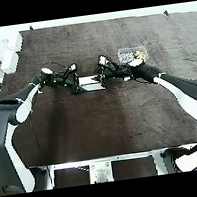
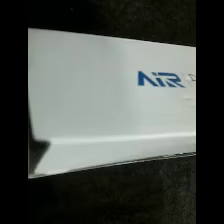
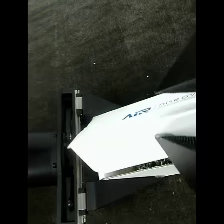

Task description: Fold the box and place the chain.

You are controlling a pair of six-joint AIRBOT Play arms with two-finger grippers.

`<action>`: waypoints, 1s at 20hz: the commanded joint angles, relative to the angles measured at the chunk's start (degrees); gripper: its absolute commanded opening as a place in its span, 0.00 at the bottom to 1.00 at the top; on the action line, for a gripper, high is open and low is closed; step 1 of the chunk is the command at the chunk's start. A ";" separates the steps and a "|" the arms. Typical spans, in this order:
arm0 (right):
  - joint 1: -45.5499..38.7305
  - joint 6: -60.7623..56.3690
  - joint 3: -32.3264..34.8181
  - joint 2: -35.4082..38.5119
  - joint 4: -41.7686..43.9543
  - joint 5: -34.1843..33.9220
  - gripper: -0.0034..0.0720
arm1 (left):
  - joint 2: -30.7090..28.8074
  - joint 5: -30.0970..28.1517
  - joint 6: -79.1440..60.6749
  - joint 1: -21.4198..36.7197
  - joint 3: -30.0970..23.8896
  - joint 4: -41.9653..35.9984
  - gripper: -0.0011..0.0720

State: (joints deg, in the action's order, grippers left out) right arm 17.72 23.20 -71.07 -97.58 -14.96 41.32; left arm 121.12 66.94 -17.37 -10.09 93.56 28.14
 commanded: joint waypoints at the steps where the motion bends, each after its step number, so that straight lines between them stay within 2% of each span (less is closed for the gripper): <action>1: 0.07 -0.02 -0.35 0.00 -0.04 0.70 0.38 | -0.04 0.11 -0.04 -0.04 0.00 0.04 0.56; 3: 0.07 -0.02 -0.35 -0.02 -0.04 0.70 0.38 | -0.02 0.11 -0.04 -0.04 0.00 0.04 0.56; 4: 0.07 -0.02 -0.35 -0.02 -0.04 0.70 0.35 | -0.02 0.09 -0.04 -0.04 0.00 0.04 0.56; 5: 0.07 -0.02 -0.33 -0.04 -0.04 0.70 0.26 | -0.02 0.11 -0.04 -0.04 0.00 0.04 0.56; 6: 0.07 -0.02 -0.33 -0.04 -0.04 0.70 0.22 | -0.04 0.11 -0.04 -0.04 0.00 0.04 0.56; 9: 0.07 -0.02 -0.33 -0.04 -0.07 0.70 0.19 | -0.04 0.11 -0.04 -0.04 0.00 0.04 0.56; 11: 0.07 -0.04 -0.33 -0.04 -0.09 0.70 0.09 | -0.04 0.11 -0.04 -0.04 0.00 0.04 0.56; 20: 0.02 -0.17 -0.15 -1.77 -1.16 0.61 0.11 | -0.02 0.11 -0.04 -0.04 0.00 0.04 0.56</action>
State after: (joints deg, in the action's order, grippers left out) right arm 17.78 23.07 -71.22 -98.70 -15.75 42.30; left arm 121.12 67.02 -17.23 -10.09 93.56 28.14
